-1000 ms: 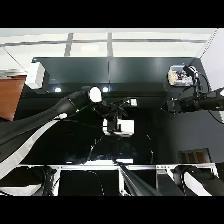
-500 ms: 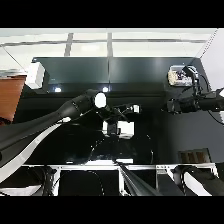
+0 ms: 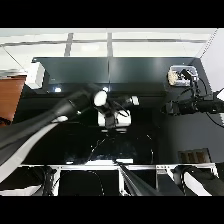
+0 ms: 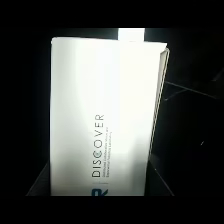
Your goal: Fold the box and place the chain.
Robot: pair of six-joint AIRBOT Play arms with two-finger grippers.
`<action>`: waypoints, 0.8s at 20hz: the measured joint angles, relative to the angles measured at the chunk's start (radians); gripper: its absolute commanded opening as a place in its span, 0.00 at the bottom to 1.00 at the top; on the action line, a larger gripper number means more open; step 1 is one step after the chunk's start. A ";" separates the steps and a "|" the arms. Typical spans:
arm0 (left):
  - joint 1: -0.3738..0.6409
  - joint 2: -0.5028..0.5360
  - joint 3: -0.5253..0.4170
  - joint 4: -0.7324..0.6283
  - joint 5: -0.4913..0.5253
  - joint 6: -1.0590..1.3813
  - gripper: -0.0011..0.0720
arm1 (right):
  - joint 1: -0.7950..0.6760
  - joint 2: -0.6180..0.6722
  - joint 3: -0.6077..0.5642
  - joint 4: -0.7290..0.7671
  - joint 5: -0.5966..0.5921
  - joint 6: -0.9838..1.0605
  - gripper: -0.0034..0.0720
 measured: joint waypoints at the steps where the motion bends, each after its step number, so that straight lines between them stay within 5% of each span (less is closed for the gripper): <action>1: 0.032 0.030 0.011 0.035 -0.022 -0.051 0.49 | 0.000 0.000 -0.001 0.000 0.000 0.000 0.06; 5: 0.270 0.174 0.024 0.164 -0.129 -0.275 0.49 | 0.000 0.000 -0.002 0.000 -0.002 0.001 0.06; 9: 0.635 0.264 -0.055 0.209 -0.182 -0.486 0.49 | 0.000 0.000 -0.002 0.000 -0.007 0.004 0.06; 12: 0.892 0.257 -0.148 0.200 -0.182 -0.589 0.49 | 0.000 0.000 -0.002 0.000 -0.015 0.004 0.06; 16: 1.089 0.170 -0.157 0.185 -0.157 -0.622 0.49 | 0.000 0.000 -0.002 0.000 -0.020 0.006 0.06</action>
